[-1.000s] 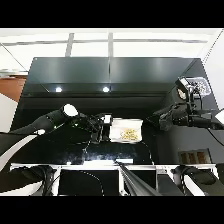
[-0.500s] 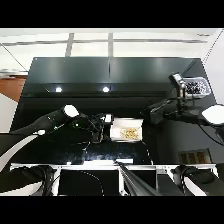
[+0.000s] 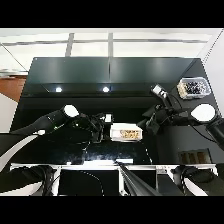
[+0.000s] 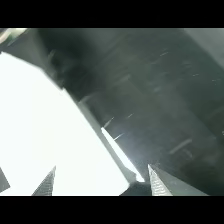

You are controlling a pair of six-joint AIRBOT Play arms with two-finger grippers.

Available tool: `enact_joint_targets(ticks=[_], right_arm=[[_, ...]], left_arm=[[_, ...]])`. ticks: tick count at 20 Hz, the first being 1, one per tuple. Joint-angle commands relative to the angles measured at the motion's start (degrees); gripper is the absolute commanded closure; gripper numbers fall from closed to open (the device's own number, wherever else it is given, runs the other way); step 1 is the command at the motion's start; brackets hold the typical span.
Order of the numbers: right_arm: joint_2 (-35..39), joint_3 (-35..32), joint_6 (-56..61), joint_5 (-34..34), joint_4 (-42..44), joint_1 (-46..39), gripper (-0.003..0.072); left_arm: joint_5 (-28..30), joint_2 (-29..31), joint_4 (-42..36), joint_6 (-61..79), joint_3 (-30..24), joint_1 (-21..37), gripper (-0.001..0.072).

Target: Fold the box and place the chain.

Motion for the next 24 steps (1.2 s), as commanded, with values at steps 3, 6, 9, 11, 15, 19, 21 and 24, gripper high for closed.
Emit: enact_joint_targets(ticks=[3, 6, 9, 11, 15, 19, 21, 24], right_arm=[[0.1, -0.2, -12.4, 5.6, -0.8, 1.2, -0.0024], [0.0, -1.5, -16.9, 2.5, -1.2, 4.0, -0.0024], [0.0, -2.3, -17.5, -0.7, -2.3, 5.4, -0.0023], [-0.1, -2.4, -17.5, -0.7, -2.8, 5.5, -0.0020], [-0.1, -2.4, -17.5, -0.8, -2.8, 5.5, 0.0141], [-0.1, -2.4, -17.4, -0.6, -2.8, 5.5, 0.0339], [-0.1, -2.4, -17.1, 0.4, -2.4, 6.1, 0.0341], [-0.1, -2.4, -14.7, 0.5, -2.6, 7.6, 0.0386]], left_arm=[[0.9, 0.0, 3.0, -0.7, 0.0, -2.1, 0.0209], [1.3, 0.0, 3.3, -1.1, 0.0, -2.2, 0.0209], [1.3, 0.0, 3.3, -1.1, 0.0, -2.2, 0.0209], [1.3, 0.0, 3.3, -1.1, 0.0, -2.2, 0.0209], [1.3, 0.0, 3.3, -1.2, 0.0, -2.2, 0.0209], [1.3, 0.0, 3.3, -1.1, 0.0, -2.2, 0.0209], [1.3, 0.0, 3.3, -1.2, 0.0, -2.2, 0.0209], [1.3, 0.0, 3.3, -1.2, 0.0, -2.2, 0.0209]])
